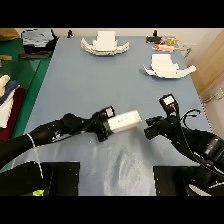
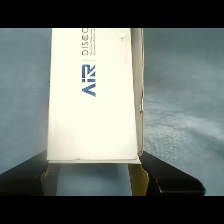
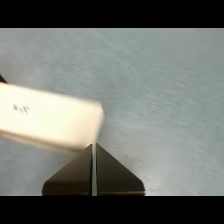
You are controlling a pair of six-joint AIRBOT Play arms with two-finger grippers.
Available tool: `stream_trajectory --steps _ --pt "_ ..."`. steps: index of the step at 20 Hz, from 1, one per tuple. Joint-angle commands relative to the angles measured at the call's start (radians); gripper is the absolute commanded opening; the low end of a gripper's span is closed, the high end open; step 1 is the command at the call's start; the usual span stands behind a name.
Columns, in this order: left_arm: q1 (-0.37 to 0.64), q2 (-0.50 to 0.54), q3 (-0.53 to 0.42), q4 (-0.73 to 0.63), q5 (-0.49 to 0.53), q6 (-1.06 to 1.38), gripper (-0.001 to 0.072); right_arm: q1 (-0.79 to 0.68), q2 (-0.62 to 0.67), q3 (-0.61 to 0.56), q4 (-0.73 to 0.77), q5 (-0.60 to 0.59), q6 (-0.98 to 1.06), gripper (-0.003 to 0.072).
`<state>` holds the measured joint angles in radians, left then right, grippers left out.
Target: Fold the box.
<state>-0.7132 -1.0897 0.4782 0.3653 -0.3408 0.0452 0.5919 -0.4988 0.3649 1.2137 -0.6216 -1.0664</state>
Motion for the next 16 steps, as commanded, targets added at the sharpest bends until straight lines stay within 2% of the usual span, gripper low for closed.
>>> stream_trajectory --steps 1,5,7,9,12,16 --pt "0.161 0.045 0.005 0.002 0.128 -0.176 0.0531 -0.06 -0.001 0.002 -0.118 -0.054 0.154 0.0039" --pt "0.482 0.006 0.089 0.003 0.125 -0.176 0.0532 -0.072 -0.001 0.002 -0.134 -0.053 0.154 0.0039" --pt "0.644 -0.063 0.188 0.002 0.124 -0.177 0.0532 -0.072 -0.008 0.002 -0.134 -0.053 0.154 0.0039" --pt "0.774 -0.175 0.323 0.002 0.111 -0.179 0.0531 -0.072 -0.03 0.002 -0.133 -0.053 0.154 0.0039" --pt "0.871 -0.346 0.517 0.002 0.068 -0.203 0.0532 -0.072 -0.089 0.002 -0.133 -0.05 0.19 0.0039" --pt "0.895 -0.55 0.731 0.002 0.08 -0.203 0.0531 -0.072 -0.169 0.002 -0.133 -0.014 0.232 0.0039"
